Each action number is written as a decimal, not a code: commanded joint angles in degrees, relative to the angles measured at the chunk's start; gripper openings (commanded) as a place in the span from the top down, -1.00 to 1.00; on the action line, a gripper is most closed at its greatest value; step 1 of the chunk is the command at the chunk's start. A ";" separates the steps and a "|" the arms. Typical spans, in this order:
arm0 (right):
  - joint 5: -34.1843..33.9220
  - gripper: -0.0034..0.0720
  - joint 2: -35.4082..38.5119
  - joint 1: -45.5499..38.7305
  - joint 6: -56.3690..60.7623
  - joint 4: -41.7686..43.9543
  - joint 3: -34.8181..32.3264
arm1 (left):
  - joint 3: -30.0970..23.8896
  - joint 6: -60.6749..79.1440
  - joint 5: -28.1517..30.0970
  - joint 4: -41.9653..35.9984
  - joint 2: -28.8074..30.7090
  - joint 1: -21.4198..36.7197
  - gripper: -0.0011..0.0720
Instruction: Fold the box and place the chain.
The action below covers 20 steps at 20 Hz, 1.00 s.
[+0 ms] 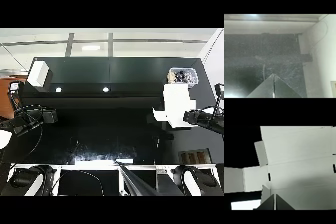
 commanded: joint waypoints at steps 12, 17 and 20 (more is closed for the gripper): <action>0.00 0.81 -0.02 -0.02 0.02 0.00 -0.02 | -0.02 0.00 0.02 0.02 0.04 0.02 0.89; -2.12 0.81 -0.02 0.00 0.09 3.39 -0.04 | -0.02 -0.24 7.52 -1.16 -0.13 0.02 0.89; -9.20 -0.19 -0.04 -0.02 0.09 5.51 -0.04 | -0.02 -0.24 11.04 -3.26 -0.13 0.02 0.89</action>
